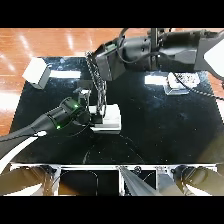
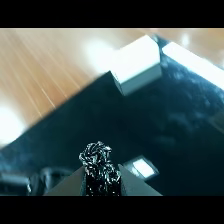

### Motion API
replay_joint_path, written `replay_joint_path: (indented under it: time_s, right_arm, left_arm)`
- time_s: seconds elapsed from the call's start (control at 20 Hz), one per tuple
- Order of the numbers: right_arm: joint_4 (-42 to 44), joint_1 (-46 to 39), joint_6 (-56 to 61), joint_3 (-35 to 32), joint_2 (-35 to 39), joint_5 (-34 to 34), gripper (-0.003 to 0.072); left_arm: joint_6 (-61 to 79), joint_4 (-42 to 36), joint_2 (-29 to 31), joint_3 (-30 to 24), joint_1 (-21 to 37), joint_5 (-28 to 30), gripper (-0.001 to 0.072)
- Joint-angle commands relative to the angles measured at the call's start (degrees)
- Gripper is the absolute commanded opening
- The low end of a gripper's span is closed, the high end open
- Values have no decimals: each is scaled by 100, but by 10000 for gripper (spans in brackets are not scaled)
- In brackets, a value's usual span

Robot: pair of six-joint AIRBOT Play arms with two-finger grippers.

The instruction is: Fold the box and place the chain.

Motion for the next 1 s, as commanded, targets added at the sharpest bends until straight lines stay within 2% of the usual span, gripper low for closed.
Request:
replay_joint_path:
  time_s: [0.0, 0.1, 0.2, 0.45, 0.7, 0.95]
  right_arm:
    - [-562, 2, 271, -92, 173, 693, 29]
    - [-551, 4, 387, -350, 398, 1010, 30]
    - [-509, 138, 479, -772, 531, 1029, 29]
    - [-507, 527, 507, -1786, 341, 83, 22]
    - [-516, 525, 444, -1928, -109, 116, 22]
    - [-549, 525, 452, -2291, -151, 160, 22]
  left_arm:
    - [2, 0, 0, 2, 0, 0, 18]
    - [2, 0, 0, 2, 0, -2, 18]
    - [0, -2, 0, 2, 0, 7, 18]
    - [0, -24, 0, 2, 0, 13, 18]
    - [2, -20, 0, 2, 0, 13, 17]
    - [2, -20, 0, 2, 0, 17, 18]
